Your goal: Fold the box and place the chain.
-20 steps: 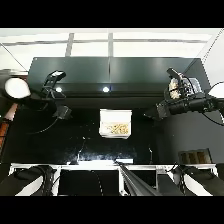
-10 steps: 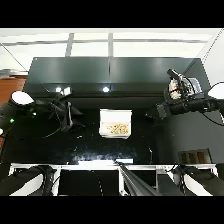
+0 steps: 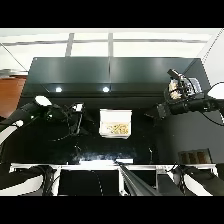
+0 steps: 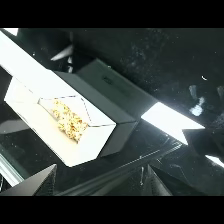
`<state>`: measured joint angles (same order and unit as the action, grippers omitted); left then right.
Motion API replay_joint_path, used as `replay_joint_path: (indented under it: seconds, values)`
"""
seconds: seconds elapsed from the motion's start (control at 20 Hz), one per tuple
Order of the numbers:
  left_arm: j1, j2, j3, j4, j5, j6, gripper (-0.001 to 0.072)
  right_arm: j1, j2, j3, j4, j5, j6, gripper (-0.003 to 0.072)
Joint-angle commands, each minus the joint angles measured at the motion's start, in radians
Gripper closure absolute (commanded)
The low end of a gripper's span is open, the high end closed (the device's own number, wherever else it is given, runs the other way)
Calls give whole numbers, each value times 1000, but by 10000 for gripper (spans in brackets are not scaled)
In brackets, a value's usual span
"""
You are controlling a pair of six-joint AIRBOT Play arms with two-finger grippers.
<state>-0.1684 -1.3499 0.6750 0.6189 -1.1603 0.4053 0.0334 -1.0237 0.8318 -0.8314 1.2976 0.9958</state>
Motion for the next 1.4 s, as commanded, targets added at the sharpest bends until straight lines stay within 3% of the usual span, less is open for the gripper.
replay_joint_path:
  seconds: [0.0,0.55,1.35]
  values:
    - [-22,-31,10,-66,-21,53,-3,0,1,1,0,-1,4,-32]
    - [-105,-79,71,24,40,-75,-3,0,1,1,0,-1,4,-32]
    - [-156,-102,100,-10,35,-98,-6,0,1,1,-16,0,3,-32]
